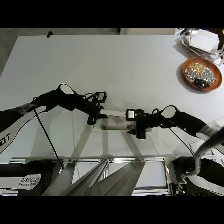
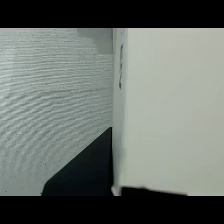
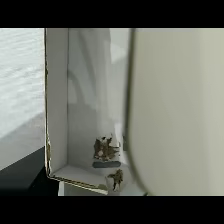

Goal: Fold the box and place the chain.

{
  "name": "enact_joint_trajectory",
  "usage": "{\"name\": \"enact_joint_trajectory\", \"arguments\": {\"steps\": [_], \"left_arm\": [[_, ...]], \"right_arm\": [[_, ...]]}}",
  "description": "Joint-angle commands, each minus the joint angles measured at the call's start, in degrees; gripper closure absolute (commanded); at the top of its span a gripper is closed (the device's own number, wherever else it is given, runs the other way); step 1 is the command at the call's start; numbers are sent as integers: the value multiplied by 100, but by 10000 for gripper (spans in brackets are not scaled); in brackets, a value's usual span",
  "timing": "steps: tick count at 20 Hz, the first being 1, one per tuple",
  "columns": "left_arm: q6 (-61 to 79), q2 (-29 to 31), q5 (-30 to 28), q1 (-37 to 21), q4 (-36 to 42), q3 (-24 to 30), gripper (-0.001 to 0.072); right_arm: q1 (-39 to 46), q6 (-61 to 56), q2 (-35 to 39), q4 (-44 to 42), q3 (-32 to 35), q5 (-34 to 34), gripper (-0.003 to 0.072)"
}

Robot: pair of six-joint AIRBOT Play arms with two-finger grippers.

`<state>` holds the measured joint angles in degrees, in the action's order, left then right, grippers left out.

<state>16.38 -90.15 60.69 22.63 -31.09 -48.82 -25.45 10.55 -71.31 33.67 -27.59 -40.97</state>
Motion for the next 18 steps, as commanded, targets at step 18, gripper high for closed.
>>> {"name": "enact_joint_trajectory", "arguments": {"steps": [18], "left_arm": [[13,7,39,-2,-24,-2,697]], "right_arm": [[17,-326,-179,662,-66,2,374]]}}
